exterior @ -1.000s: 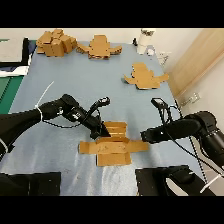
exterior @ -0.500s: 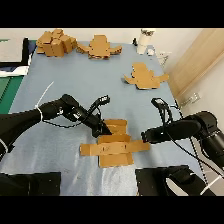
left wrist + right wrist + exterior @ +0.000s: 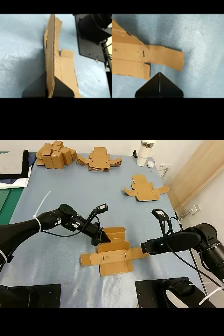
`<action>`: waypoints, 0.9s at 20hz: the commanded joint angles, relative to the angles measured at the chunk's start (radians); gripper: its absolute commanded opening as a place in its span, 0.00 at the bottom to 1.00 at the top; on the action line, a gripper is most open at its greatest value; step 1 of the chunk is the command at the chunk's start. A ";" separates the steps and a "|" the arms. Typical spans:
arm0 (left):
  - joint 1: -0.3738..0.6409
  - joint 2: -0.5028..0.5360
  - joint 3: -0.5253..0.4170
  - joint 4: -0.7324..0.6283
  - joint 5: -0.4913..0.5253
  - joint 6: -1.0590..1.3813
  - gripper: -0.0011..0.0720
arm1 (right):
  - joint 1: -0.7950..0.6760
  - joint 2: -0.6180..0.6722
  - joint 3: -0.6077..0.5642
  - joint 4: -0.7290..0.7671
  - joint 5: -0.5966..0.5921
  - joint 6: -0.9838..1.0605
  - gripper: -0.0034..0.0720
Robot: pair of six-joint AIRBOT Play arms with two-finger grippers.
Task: Fold the box.
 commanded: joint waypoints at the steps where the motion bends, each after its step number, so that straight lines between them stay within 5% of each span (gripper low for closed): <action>1: 0.013 0.001 0.024 0.005 0.014 0.001 0.03 | 0.000 -0.001 0.001 -0.005 0.005 0.005 0.05; 18: -0.055 0.001 0.028 0.145 0.045 -0.003 0.03 | 0.000 -0.001 0.001 -0.022 0.058 0.004 0.05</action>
